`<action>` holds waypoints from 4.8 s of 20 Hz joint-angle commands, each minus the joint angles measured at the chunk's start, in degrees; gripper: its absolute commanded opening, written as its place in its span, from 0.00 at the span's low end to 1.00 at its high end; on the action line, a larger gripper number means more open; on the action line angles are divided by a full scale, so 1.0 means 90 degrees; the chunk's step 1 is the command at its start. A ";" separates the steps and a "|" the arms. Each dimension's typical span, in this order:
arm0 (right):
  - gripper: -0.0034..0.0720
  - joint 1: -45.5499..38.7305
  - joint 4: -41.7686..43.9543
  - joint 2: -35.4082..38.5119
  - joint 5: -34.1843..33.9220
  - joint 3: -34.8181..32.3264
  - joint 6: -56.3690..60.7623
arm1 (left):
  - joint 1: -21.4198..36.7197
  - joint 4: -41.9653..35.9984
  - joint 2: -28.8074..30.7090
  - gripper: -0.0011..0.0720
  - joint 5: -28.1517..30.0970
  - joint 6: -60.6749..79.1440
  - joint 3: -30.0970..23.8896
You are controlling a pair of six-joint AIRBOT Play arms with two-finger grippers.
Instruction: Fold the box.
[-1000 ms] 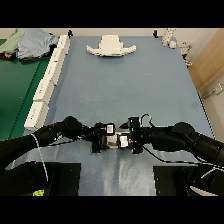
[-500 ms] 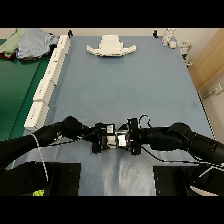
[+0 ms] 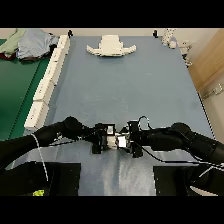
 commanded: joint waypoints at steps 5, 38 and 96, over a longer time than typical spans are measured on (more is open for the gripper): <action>0.75 0.0005 0.0663 0.0617 -0.0029 0.0000 0.0199 | 0.0005 -0.0002 -0.0002 0.63 0.0010 -0.0010 0.0007; 0.05 0.1396 0.1991 0.0379 0.4386 -0.2327 0.3961 | 0.0002 -0.0002 -0.0002 0.63 0.0012 -0.0010 0.0007; 0.05 -0.3594 -0.3541 -0.2552 -0.3689 0.3249 0.9216 | 0.0002 -0.0002 -0.0002 0.63 0.0015 -0.0010 0.0007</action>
